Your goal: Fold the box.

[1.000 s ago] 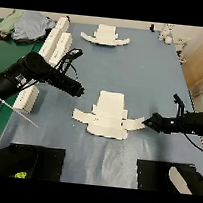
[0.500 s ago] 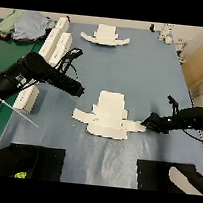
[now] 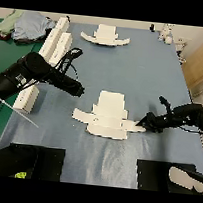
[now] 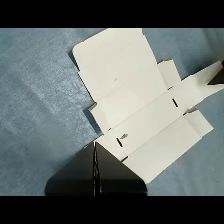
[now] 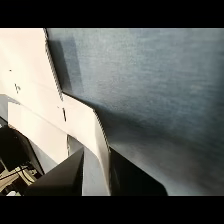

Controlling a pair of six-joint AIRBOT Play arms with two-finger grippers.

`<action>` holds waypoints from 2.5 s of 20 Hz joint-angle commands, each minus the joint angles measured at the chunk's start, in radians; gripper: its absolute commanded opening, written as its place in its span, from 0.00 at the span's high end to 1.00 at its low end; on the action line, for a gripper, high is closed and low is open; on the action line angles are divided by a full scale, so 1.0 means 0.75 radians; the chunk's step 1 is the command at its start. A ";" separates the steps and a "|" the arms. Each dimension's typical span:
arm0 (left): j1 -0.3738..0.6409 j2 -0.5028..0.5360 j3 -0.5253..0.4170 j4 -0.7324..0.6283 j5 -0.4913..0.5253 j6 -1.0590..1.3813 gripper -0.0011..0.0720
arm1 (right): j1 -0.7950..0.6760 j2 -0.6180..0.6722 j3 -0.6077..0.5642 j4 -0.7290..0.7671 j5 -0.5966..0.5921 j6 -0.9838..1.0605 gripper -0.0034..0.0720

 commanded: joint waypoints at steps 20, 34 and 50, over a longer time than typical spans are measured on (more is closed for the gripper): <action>0.192 -0.135 -0.001 -0.081 -0.169 -0.106 0.40 | 0.562 0.517 -0.177 -0.089 0.375 0.050 0.96; 0.191 -0.628 -0.001 -0.540 -0.354 0.362 0.40 | 0.622 0.512 -0.177 -0.093 0.417 0.103 0.96; 0.125 -0.713 0.070 -0.580 -0.460 0.465 0.68 | 0.622 0.512 -0.177 -0.126 0.408 0.119 0.96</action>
